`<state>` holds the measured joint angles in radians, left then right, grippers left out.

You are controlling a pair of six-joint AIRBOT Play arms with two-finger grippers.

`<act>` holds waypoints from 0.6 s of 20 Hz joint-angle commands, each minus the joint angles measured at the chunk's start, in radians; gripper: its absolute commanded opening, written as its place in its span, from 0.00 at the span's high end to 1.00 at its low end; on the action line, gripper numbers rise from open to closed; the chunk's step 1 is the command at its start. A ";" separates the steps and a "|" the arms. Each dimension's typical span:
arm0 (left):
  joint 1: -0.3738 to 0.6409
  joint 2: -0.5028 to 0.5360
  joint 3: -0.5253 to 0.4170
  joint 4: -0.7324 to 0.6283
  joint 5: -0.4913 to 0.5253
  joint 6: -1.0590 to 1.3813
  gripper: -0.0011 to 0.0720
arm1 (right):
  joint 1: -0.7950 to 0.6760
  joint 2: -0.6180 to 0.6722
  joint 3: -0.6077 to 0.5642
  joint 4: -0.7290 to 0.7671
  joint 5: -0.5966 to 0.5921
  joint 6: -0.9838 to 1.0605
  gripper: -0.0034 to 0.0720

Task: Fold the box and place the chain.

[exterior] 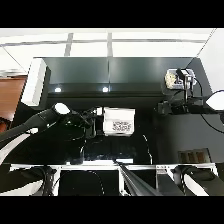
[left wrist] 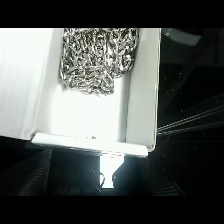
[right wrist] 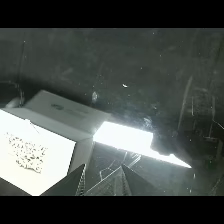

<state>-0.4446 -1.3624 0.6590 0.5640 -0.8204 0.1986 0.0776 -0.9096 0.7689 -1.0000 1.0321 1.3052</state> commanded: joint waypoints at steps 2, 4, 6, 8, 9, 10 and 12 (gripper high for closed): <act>-0.007 -0.008 0.010 0.001 0.039 -0.005 0.01 | -0.001 0.001 0.000 0.000 -0.001 0.000 0.60; -0.001 -0.013 0.016 0.003 0.030 -0.005 0.01 | -0.001 0.001 0.000 0.001 0.000 0.000 0.60; -0.010 -0.028 0.035 0.042 0.023 -0.015 0.01 | 0.000 0.001 0.000 0.000 -0.001 0.000 0.60; -0.037 -0.045 0.055 0.066 0.027 -0.029 0.01 | -0.001 0.001 0.000 0.000 -0.001 0.001 0.60; -0.050 -0.047 0.060 0.066 0.031 -0.025 0.01 | -0.001 0.001 0.000 0.000 -0.001 0.001 0.60; -0.060 -0.047 0.064 0.068 0.037 -0.019 0.01 | 0.000 0.001 0.000 0.001 0.000 0.001 0.60; -0.061 -0.047 0.069 0.068 0.045 -0.019 0.01 | 0.000 0.001 0.000 0.001 0.002 0.001 0.60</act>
<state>-0.4915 -1.4040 0.7155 0.6182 -0.7898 0.1776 0.0776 -0.9096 0.7689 -0.9997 1.0317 1.3052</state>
